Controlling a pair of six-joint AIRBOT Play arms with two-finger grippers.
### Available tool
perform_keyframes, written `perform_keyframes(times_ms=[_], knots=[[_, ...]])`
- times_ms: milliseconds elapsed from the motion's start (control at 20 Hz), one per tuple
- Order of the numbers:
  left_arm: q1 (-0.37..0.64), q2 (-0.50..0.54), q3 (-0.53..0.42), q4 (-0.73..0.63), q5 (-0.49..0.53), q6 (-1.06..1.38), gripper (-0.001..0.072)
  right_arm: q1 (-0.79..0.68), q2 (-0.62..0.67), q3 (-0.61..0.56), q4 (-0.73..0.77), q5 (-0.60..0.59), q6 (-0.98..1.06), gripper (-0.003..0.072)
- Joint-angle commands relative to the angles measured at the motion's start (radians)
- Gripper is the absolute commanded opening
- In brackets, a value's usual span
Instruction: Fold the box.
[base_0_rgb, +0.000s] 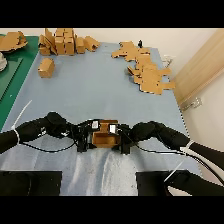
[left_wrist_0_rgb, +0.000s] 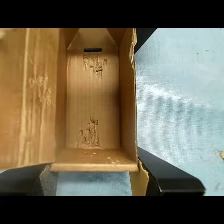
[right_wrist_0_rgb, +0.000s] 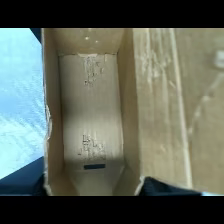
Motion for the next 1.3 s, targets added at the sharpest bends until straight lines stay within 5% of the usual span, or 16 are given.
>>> perform_keyframes(times_ms=[0, 400, 750, 1250], knots=[[0.0, 0.0, 0.0, 0.0, 0.008, 0.002, 0.0527, -0.003, 0.011, 0.009, 0.001, -0.035, 0.008, 0.0717], [0.0, 0.0, 0.0, 0.0, 0.009, 0.003, 0.0527, -0.139, 0.124, 0.023, -0.043, -0.167, 0.047, 0.0716], [0.0, 0.0, 0.0, 0.0, 0.009, 0.002, 0.0527, -0.237, 0.288, 0.022, -0.093, -0.398, 0.443, 0.0708], [0.0, 0.0, 0.0, 0.0, 0.009, 0.002, 0.0527, -0.237, 0.294, 0.021, 0.068, -0.396, 0.776, 0.0708]])
